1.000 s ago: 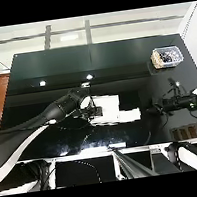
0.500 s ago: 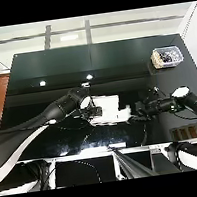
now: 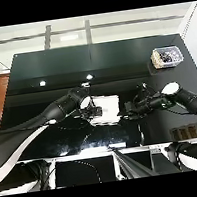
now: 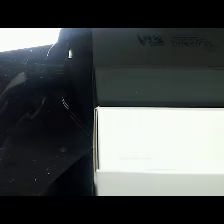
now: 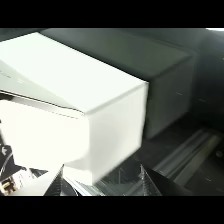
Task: Fold the box and place the chain.
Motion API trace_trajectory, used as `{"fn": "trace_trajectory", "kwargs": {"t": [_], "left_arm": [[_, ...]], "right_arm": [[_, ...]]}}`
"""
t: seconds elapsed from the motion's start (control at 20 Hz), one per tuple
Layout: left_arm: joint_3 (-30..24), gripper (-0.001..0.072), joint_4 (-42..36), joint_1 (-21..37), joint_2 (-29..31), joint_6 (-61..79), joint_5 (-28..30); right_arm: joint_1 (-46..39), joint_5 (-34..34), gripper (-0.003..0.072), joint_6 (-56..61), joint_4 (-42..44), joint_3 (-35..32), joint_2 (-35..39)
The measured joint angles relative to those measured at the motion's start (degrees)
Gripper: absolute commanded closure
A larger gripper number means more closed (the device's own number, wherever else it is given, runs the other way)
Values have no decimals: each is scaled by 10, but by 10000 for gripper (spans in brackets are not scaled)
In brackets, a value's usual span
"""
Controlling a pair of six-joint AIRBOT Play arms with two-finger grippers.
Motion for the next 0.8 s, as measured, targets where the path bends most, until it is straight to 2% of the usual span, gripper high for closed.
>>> {"fn": "trace_trajectory", "kwargs": {"t": [0.15, 0.2, 0.25, 0.5, 0.6, 0.8], "left_arm": [[0, 682, 0, 0, 0, 0, 0], [0, 682, 0, 0, 0, 0, 0], [0, 682, 0, 0, 0, 0, 0], [0, 682, 0, 0, 0, -1, 0], [0, 682, 0, 0, 0, 0, 0], [0, 681, 0, 0, 0, 0, 0]], "right_arm": [[43, -34, 174, 36, -8, 13, 0], [56, -47, 242, 53, -20, 18, 0], [68, -59, 256, 74, -34, 24, 0], [128, -89, 259, 225, -163, 69, -2], [155, -91, 330, 292, -220, 90, -5], [206, -90, 336, 422, -328, 130, -8]]}}
